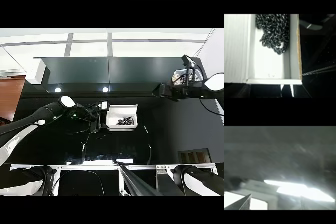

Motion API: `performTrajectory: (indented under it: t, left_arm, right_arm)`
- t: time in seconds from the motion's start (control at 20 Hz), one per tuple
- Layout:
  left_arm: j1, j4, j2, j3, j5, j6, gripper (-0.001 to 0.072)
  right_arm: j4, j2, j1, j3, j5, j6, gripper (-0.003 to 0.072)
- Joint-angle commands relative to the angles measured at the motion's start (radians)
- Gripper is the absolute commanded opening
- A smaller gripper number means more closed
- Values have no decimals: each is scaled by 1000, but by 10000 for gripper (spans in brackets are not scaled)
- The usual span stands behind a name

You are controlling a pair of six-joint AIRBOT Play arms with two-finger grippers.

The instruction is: Fold the box and place the chain.

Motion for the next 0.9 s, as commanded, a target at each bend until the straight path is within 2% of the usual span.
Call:
performTrajectory:
  t: [0.0, 0.35, 0.45, 0.55, 0.6, 0.65, 0.85]
  left_arm:
    - [0, 0, 0, 1, -3, -3, 350]
    - [0, 0, 0, 1, -3, -3, 350]
    - [0, 0, 0, 1, -3, -3, 351]
    - [0, 0, 0, 1, -3, -3, 350]
    - [0, 0, 0, 1, -3, -3, 350]
    - [0, 0, 0, 1, -3, -3, 350]
    - [0, 0, 0, 1, -3, -3, 350]
  right_arm:
    - [173, -93, 42, 34, -43, -188, 692]
    - [169, -158, 198, 34, 15, -435, 691]
    - [164, -162, 232, 35, 56, -589, 691]
    - [163, -153, 236, 37, 119, -826, 691]
    - [163, -144, 237, 41, 143, -890, 664]
    - [168, -141, 237, 43, 157, -898, 606]
    - [77, -142, 283, 42, 190, -927, 602]
